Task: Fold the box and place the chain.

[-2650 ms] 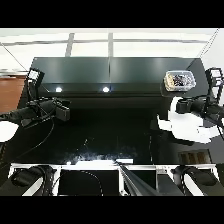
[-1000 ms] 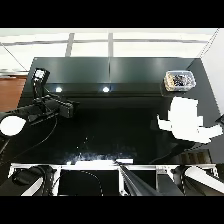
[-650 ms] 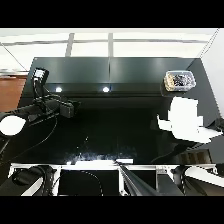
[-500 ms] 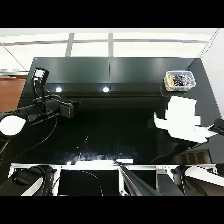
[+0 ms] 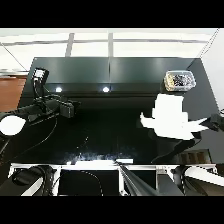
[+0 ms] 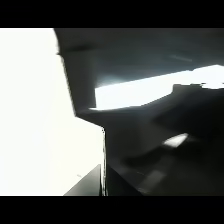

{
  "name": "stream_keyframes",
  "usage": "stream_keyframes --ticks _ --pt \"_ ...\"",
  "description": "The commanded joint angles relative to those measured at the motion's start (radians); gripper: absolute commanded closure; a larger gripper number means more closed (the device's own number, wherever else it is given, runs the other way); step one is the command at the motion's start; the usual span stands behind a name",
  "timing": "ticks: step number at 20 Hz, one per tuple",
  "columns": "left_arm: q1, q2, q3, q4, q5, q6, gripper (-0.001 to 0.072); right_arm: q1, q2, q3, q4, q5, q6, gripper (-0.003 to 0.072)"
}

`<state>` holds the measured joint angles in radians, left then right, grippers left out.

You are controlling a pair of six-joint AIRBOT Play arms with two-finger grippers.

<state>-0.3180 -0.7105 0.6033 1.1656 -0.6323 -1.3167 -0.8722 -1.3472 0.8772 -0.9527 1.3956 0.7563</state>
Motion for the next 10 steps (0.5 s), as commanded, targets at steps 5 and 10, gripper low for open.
stream_keyframes --ticks 5,10 --pt "0.000 0.000 -0.001 -0.004 -0.011 0.000 0.0000 0.362 0.029 -0.177 0.528 0.046 -0.079 0.0677" --pt "-0.001 -0.001 -0.031 -0.016 -0.051 0.000 0.0000 0.759 0.273 -0.402 0.672 -0.352 -0.216 0.0677"
